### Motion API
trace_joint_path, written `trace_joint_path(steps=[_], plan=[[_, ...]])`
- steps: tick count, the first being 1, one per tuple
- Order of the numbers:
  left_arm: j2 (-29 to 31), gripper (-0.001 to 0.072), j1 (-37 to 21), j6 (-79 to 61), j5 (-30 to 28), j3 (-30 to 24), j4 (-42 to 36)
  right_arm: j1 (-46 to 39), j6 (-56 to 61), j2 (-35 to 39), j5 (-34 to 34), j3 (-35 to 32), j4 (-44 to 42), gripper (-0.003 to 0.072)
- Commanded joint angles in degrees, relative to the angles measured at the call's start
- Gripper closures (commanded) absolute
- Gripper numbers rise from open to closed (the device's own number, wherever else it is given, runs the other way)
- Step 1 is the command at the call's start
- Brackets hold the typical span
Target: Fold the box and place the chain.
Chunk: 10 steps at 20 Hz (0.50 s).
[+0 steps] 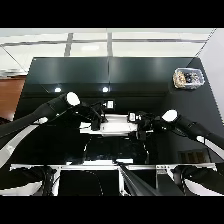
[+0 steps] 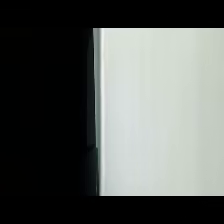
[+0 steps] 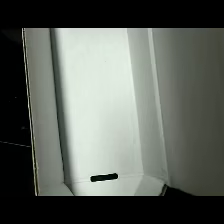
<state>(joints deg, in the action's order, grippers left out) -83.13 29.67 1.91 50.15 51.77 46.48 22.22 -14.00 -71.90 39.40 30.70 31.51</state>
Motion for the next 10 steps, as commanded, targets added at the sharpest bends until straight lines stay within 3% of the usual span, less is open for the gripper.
trace_joint_path(steps=[1, 2, 3, 4, 5, 9, 10], plan=[[0.6, 0.0452, -0.1, 1.5, 1.5, 2.0, 1.4, 0.0, 0.0, 0.0, 0.0, 0.0, 0.0, 0.0347], [1.3, 0.0334, -0.1, 3.5, 1.6, 2.8, 3.1, 0.0, 0.0, 0.0, 0.0, 0.0, 0.0, 0.0521], [2.4, 0.0172, -0.1, 6.2, 1.8, 3.6, 5.9, 0.0, 0.0, 0.0, 0.0, 0.0, 0.0, 0.0607], [3.8, 0.0032, -0.1, 8.8, 3.0, 4.1, 9.2, 0.0, 0.0, 0.0, 0.0, 0.0, 0.0, 0.0622], [5.5, -0.0004, -0.1, 11.8, 4.7, 4.7, 14.0, 0.0, 0.0, 0.0, 0.0, 0.0, 0.0, 0.0623], [12.2, 0.0018, -0.2, 34.0, 13.6, 5.2, 36.3, 0.1, 0.0, 0.0, 0.0, 0.0, 0.0, 0.0622], [13.2, 0.0115, -0.5, 40.1, 17.2, 5.2, 39.2, 0.0, 0.1, 0.0, 0.0, 0.0, 0.0, 0.0623]])
